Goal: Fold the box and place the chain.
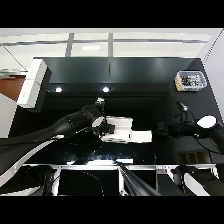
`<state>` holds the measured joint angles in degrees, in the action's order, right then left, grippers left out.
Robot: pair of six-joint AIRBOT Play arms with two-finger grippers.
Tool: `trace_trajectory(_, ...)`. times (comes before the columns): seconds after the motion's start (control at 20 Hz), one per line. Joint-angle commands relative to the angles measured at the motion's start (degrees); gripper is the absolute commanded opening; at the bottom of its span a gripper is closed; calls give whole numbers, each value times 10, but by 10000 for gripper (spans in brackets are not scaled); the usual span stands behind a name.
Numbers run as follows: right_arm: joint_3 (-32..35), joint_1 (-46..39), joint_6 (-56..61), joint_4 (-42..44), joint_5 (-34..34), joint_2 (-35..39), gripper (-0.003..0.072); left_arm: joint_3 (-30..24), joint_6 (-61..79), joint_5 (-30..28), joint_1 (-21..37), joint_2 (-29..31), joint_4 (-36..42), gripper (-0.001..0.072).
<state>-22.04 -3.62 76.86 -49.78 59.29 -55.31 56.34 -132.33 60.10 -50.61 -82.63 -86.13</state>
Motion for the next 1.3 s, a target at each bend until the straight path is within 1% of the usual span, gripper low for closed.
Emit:
trace_trajectory(0.0, 14, 33, -24, 94, 9, -59, 44, 0, 1, -2, 0, 0, -2, 31)
trace_trajectory(0.2, 13, 89, -24, 128, -16, -73, 44, 0, 1, -2, 0, 0, -2, 31)
trace_trajectory(0.3, 13, 106, -43, 150, -15, -72, 45, 0, 1, -2, 0, 0, -2, 31)
trace_trajectory(0.35, 12, 107, -63, 165, -9, -72, 88, 0, 1, -2, 0, 0, -2, 31)
trace_trajectory(0.45, -1, 106, -74, 167, 6, -72, 502, 0, 1, 0, 0, 0, -2, 31)
trace_trajectory(0.5, -13, 106, -90, 167, 19, -72, 564, 0, 1, 0, 0, 0, -2, 31)
trace_trajectory(0.7, -54, 107, -101, 169, 51, -72, 564, 0, 1, 0, 0, 0, -1, 31)
trace_trajectory(0.85, -59, 117, -100, 183, 51, -72, 563, 0, 1, 0, 0, 0, -1, 31)
trace_trajectory(0.95, -59, 145, -92, 183, 28, -72, 558, 0, 1, 0, 0, 0, -1, 31)
trace_trajectory(1.05, -59, 183, -71, 183, -2, -72, 534, 0, 1, 1, 0, 0, -1, 31)
trace_trajectory(1.25, -59, 249, -15, 182, -63, -72, 532, 0, 1, 1, 0, 0, -2, 31)
